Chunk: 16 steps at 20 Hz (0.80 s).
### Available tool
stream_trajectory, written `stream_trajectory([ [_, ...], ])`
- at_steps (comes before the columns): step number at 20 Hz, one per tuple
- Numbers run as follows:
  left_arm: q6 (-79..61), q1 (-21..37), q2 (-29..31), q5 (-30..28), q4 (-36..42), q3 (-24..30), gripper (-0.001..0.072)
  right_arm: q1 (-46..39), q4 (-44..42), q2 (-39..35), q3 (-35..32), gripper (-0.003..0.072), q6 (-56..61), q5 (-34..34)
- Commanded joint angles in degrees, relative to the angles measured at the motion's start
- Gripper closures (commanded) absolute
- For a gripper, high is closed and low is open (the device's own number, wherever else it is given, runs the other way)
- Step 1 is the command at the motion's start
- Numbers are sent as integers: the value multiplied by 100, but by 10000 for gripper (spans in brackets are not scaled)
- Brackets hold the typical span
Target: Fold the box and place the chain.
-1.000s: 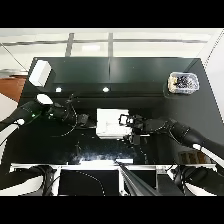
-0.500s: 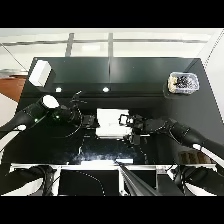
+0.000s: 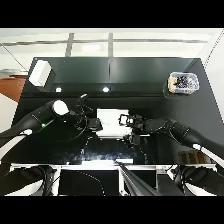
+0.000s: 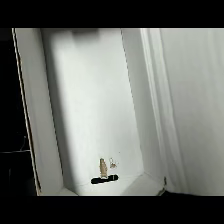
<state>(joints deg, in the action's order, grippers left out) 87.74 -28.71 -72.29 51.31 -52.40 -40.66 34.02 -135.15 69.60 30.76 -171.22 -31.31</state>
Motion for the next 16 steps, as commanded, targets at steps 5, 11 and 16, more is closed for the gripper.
stream_trajectory([
  [5, 2306, -824, 2, -393, -1888, -205, 157, 4, 0, -4, -2, 222, 2, 0],
  [11, 3724, -1606, -39, -52, -3161, -586, 268, 4, 0, -4, -2, 222, 4, 0],
  [16, 4352, -1908, -186, 31, -3399, -612, 309, 4, 2, -4, -2, 223, 2, 0],
])
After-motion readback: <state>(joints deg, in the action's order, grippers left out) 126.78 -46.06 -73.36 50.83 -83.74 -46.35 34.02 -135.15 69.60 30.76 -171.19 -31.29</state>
